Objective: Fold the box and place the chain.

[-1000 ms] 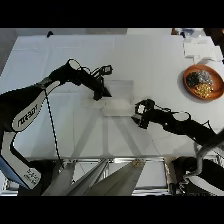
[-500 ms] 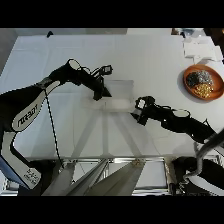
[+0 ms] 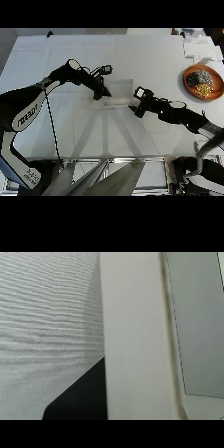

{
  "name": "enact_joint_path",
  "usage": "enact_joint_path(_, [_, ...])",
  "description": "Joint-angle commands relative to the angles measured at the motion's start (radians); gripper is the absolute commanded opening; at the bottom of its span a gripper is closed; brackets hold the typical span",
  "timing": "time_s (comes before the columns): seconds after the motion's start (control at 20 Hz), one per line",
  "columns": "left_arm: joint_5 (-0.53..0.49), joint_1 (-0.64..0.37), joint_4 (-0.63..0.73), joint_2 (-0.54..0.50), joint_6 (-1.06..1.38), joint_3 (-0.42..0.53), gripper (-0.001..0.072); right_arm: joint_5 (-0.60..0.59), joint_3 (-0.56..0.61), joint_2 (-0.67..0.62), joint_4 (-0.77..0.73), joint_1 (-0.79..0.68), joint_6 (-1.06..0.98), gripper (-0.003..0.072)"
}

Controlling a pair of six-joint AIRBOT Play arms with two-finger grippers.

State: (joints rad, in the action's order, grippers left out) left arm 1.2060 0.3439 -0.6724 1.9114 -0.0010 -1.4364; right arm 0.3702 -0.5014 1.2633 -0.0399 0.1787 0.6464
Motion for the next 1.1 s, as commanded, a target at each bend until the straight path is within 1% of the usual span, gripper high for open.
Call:
enact_joint_path(0.0, [0.003,0.000,-0.001,0.000,0.000,0.000,0.0011,0.011,-0.039,0.026,0.134,0.000,-0.129,0.0644])
enact_joint_path(0.1, [0.003,0.000,-0.001,0.000,0.000,0.000,0.0011,0.038,-0.051,0.026,0.240,-0.024,-0.221,0.0644])
enact_joint_path(0.2, [0.003,0.000,-0.001,0.000,0.000,0.000,0.0011,0.101,-0.073,0.026,0.304,-0.066,-0.281,0.0644])
enact_joint_path(0.3, [0.003,0.000,-0.001,0.000,0.000,0.000,0.0011,0.154,-0.096,0.026,0.309,-0.094,-0.282,0.0644])
enact_joint_path(0.6, [0.003,0.000,-0.001,0.000,0.000,0.000,0.0011,0.171,-0.131,0.068,0.335,-0.100,-0.272,0.0644])
enact_joint_path(0.75, [0.003,0.000,-0.001,0.000,0.000,0.000,0.0011,0.290,-0.164,0.112,0.377,-0.143,-0.277,0.0644])
enact_joint_path(0.95, [0.003,0.000,-0.001,0.000,0.000,0.000,0.0011,0.317,-0.219,0.139,0.381,-0.201,-0.276,0.0644])
enact_joint_path(1.05, [0.003,0.000,-0.001,0.000,0.000,0.000,0.0011,0.364,-0.256,0.160,0.381,-0.227,-0.275,0.0644])
